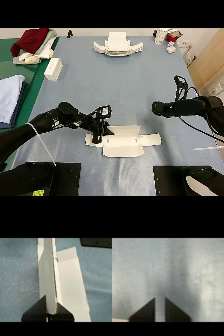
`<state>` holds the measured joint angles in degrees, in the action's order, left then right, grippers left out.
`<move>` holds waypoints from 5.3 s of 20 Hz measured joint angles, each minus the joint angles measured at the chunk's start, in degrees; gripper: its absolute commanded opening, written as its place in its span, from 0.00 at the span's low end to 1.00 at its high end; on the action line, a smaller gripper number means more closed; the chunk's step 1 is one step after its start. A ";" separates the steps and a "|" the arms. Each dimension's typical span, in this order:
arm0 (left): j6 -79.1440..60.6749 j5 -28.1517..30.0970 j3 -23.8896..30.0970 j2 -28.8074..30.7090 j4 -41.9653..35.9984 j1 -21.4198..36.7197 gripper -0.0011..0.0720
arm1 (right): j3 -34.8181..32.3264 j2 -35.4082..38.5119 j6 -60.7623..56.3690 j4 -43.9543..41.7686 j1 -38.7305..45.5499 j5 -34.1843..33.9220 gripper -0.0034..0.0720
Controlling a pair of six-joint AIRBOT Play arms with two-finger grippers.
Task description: Fold the box.
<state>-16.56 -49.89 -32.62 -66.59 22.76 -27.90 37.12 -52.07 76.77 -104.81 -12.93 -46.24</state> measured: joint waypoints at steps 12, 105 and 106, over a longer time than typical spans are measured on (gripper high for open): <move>-0.09 -0.15 0.00 0.00 0.22 0.00 0.03 | 0.00 11.72 1.16 -5.84 -18.03 -22.45 0.05; -0.09 -0.13 0.00 0.00 0.22 0.00 0.03 | -16.48 -0.66 92.78 -21.64 -16.41 4.09 0.84; -0.09 -0.15 0.00 0.00 0.22 0.00 0.03 | -16.55 -0.70 92.78 -21.64 -16.41 4.11 0.83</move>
<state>-16.64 -50.04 -32.62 -66.59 22.98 -27.90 20.58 -52.77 169.56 -126.45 -29.34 -42.13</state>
